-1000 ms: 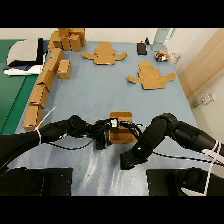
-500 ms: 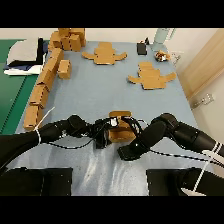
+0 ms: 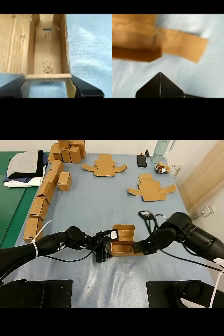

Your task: Fold the box.

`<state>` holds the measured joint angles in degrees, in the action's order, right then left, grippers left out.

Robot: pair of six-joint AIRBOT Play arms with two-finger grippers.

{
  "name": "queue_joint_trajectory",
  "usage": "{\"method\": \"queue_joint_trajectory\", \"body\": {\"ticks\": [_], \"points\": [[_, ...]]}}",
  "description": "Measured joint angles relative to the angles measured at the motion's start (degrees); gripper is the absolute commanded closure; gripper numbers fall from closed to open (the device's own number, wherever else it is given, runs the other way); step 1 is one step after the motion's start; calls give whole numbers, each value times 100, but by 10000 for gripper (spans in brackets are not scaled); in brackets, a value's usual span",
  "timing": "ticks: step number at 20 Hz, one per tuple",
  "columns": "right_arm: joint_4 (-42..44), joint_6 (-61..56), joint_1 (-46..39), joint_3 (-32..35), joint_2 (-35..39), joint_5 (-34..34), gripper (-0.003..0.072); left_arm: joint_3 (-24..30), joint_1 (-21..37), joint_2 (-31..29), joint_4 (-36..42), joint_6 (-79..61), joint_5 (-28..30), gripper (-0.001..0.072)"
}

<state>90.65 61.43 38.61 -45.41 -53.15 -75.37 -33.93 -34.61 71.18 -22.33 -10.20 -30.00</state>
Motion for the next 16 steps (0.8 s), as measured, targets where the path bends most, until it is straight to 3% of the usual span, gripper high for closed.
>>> {"method": "queue_joint_trajectory", "body": {"ticks": [6, 16], "points": [[-459, -122, -269, -61, 105, 39, 681, 0, -11, 28, 0, -74, -52, 130], [-505, -144, -323, -68, 120, 186, 681, 0, -11, 232, -140, -76, -61, 130]]}}
